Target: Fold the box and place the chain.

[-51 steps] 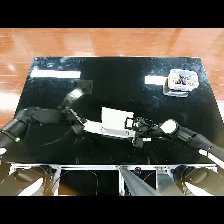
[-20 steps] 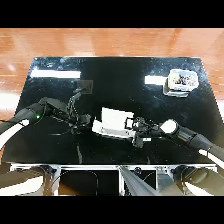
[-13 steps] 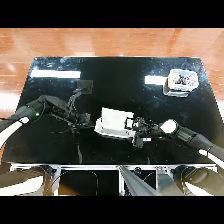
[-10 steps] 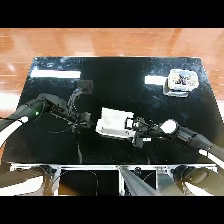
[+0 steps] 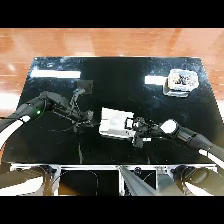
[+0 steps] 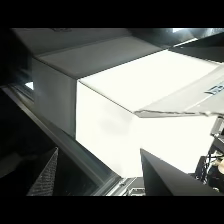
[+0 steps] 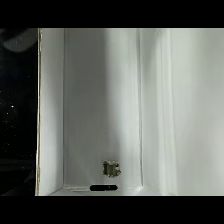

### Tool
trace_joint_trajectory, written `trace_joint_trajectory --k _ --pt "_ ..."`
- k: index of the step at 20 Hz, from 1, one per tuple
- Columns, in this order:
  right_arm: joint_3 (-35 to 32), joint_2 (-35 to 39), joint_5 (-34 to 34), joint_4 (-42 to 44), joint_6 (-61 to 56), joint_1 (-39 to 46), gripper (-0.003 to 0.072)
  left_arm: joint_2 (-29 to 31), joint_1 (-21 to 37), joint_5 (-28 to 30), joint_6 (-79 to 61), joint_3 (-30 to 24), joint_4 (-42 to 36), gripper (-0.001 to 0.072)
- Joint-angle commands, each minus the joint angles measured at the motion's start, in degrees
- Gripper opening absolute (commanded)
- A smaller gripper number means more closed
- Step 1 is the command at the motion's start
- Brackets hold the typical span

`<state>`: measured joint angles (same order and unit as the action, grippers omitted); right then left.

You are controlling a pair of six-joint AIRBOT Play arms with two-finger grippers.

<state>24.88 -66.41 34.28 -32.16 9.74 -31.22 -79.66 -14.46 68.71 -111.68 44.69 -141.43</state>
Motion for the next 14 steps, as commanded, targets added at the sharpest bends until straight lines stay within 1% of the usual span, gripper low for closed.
trace_joint_trajectory --k 1,4,7,9,14 --pt "0.00 0.00 0.00 0.02 -0.02 -0.02 0.0605 0.13 -0.79 -0.26 0.15 0.13 -0.07 0.0616" --pt "0.00 0.00 0.00 0.00 -0.02 -0.02 0.0605 0.15 -1.14 -0.35 0.70 0.33 -0.11 0.0616" --pt "0.00 0.02 0.00 0.02 -0.02 -0.02 0.0605 0.15 -2.93 -0.37 0.72 1.40 0.11 0.0615" --pt "0.00 0.00 0.00 0.02 -0.02 -0.02 0.0605 0.15 -4.61 -1.88 2.34 2.45 1.38 0.0614" --pt "0.00 0.02 -0.02 0.02 -0.02 -0.02 0.0605 0.79 -11.06 -6.78 12.39 5.31 13.64 0.0606"
